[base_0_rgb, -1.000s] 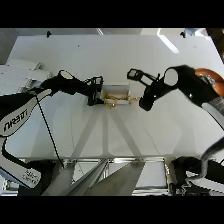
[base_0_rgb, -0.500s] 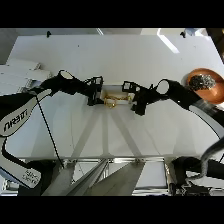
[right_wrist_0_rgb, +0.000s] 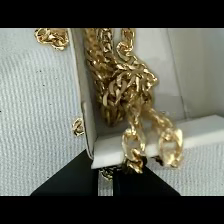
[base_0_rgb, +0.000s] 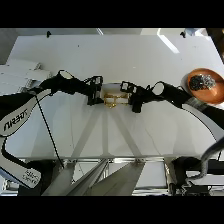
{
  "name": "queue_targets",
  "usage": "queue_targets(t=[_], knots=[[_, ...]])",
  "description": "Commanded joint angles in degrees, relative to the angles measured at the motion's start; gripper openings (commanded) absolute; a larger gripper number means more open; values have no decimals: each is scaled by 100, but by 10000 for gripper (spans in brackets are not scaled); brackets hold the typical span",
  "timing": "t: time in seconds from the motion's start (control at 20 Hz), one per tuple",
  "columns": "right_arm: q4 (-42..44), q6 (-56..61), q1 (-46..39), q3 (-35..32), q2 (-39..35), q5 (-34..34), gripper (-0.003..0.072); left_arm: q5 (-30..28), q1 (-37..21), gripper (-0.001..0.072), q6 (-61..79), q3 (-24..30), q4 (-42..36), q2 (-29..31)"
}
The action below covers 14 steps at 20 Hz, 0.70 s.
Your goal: Fold the box and place the chain.
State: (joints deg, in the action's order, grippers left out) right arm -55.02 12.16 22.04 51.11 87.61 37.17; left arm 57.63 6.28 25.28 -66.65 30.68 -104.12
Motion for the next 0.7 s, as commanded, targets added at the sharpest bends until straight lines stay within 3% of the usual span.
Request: queue_targets(t=[0.0, 0.3, 0.65], knots=[[-138, 39, 2, -4, 72, 376, 15, 42, 0, 296, 20, -2, 22, 4], [-1530, 1606, -4, -4, -15, 903, 14, 42, 0, 296, 17, -2, 22, 4], [-1569, 1974, -214, -4, -450, 1231, 13, 42, 0, 296, 20, -2, 22, 4]])
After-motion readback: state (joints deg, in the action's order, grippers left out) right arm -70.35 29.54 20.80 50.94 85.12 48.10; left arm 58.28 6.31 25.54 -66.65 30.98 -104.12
